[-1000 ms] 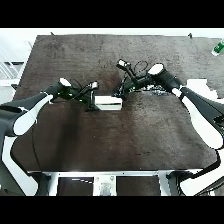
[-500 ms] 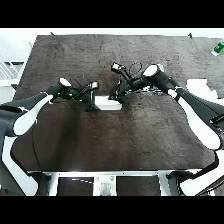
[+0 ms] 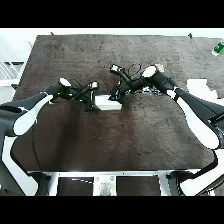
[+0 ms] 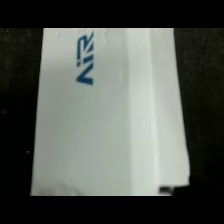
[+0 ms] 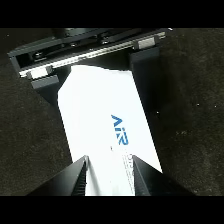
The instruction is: Fold the box and place the chain.
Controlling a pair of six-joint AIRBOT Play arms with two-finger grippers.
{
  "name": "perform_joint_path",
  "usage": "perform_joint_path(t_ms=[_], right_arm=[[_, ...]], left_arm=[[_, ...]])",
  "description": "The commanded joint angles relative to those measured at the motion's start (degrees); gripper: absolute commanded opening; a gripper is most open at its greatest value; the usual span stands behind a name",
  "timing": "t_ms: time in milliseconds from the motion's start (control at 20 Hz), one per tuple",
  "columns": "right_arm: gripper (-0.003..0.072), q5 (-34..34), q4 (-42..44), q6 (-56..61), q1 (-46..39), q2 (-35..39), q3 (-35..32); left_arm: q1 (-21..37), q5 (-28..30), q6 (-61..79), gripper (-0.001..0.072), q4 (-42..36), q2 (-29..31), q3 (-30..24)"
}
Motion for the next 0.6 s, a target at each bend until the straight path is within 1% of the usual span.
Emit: perform_joint_path(t_ms=[0,250,550], right_arm=[[0.0333,-0.6,-0.2,-0.2,0.0,0.0,0.1],[0.0332,-0.8,-0.2,-1.0,0.0,0.0,1.4],[0.0332,-0.8,-1.9,-1.0,0.2,-0.2,1.4]], left_arm=[[0.0,0.0,0.1,0.0537,0.0,0.0,0.0],[0.0,0.0,0.1,0.0537,0.0,0.0,0.0],[0.0,0.0,0.1,0.0537,0.0,0.0,0.0]])
